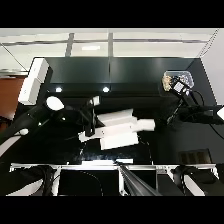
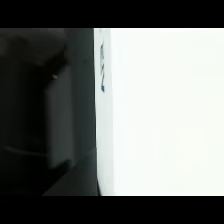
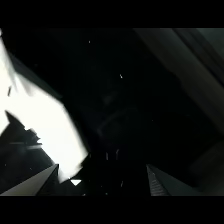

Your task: Fold the box and place the chain.

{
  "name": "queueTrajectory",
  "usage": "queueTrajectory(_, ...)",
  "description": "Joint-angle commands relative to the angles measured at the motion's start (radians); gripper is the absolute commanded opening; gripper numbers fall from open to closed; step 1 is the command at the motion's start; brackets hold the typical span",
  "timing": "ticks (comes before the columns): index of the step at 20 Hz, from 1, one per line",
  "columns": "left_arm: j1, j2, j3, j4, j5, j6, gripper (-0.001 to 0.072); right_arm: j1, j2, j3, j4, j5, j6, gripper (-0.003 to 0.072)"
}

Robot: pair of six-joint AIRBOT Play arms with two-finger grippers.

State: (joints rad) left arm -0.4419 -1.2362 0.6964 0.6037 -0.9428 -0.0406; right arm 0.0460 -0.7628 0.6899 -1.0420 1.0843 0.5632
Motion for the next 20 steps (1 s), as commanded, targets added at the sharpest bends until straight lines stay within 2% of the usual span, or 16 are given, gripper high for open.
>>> queueTrajectory(1, -0.070, 0.013, -0.068, 0.035, 0.092, 0.193, 0.0029, -0.002, -0.002, -0.001, -0.025, 0.015, -0.065, 0.0635)
queueTrajectory(7, -0.092, 0.004, -0.068, 0.044, 0.228, 0.193, 0.0029, 0.126, -0.010, -0.122, -0.025, -0.013, -0.090, 0.0635)
queueTrajectory(12, -0.092, -0.007, -0.079, 0.052, 0.225, 0.191, 0.0029, 0.253, -0.010, -0.219, -0.025, -0.115, -0.090, 0.0635)
queueTrajectory(20, -0.093, -0.010, -0.098, 0.080, 0.236, 0.191, 0.0030, 0.305, -0.011, -0.232, -0.023, -0.163, -0.090, 0.0635)
